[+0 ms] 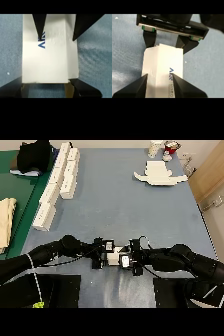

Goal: Fold the box.

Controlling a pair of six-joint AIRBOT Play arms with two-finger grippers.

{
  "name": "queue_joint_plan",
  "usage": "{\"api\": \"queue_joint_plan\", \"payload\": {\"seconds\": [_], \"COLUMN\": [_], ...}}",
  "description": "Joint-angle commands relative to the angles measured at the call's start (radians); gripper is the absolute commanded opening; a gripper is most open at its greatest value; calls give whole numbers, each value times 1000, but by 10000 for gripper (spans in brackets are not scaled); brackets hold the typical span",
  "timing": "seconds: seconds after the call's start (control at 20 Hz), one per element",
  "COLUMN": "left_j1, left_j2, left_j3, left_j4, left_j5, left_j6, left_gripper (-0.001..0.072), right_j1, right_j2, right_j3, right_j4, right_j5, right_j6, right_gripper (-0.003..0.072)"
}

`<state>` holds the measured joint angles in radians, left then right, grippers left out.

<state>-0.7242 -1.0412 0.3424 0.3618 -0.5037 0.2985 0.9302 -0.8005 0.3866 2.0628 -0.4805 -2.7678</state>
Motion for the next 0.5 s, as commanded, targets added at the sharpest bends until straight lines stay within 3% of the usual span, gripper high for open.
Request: {"api": "queue_joint_plan", "payload": {"seconds": [0.0,0.45], "left_j1": [1,1], "left_j2": [0,0], "left_j3": [0,0], "left_j4": [1,1], "left_j5": [-1,-1], "left_j6": [1,0], "left_gripper": [454,454], "right_j1": [1,-5], "right_j2": [21,86], "right_j3": [2,7], "right_j4": [-9,-62], "right_j5": [7,19], "right_j6": [0,1], "right_gripper": [480,479]}}
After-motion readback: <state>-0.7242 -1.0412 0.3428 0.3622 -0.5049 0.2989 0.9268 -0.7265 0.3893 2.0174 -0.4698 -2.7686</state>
